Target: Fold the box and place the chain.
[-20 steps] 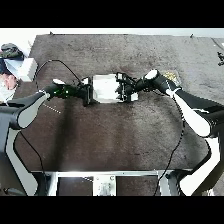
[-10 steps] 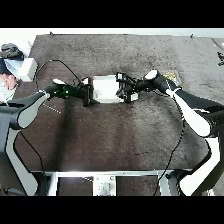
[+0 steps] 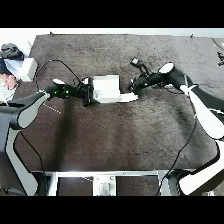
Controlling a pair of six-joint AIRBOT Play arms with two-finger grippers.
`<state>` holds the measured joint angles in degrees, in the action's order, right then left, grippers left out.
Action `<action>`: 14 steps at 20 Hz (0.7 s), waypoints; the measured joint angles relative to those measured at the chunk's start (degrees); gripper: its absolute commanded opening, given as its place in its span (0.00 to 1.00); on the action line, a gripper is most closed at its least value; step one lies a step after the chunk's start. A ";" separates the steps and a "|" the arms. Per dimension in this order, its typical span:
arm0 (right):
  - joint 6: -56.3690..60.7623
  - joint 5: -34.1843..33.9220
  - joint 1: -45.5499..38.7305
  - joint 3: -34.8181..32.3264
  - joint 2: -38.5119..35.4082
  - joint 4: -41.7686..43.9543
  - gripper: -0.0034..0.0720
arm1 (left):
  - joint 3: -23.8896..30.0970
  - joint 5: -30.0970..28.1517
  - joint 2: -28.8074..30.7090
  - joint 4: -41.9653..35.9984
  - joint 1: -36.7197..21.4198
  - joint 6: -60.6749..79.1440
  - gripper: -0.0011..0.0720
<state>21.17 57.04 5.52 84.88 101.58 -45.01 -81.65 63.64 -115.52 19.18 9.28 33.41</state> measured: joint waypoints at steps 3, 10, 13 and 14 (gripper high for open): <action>10.27 0.44 -3.50 0.00 -1.38 -0.28 0.06 | 0.00 0.00 0.00 0.02 0.00 0.00 0.59; 27.04 3.37 -9.92 -2.75 -2.12 -1.36 0.06 | 0.00 0.02 0.00 0.04 0.00 0.00 0.59; 29.70 2.80 -10.67 -6.12 -2.05 -1.22 0.06 | 0.00 0.02 0.00 0.07 0.00 0.00 0.59; 30.05 2.27 -10.82 -6.88 -1.79 -0.59 0.06 | 0.00 0.02 0.00 0.07 0.00 0.00 0.59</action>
<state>51.22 59.31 -5.30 78.00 99.79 -45.60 -81.65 63.66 -115.52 19.25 9.28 33.41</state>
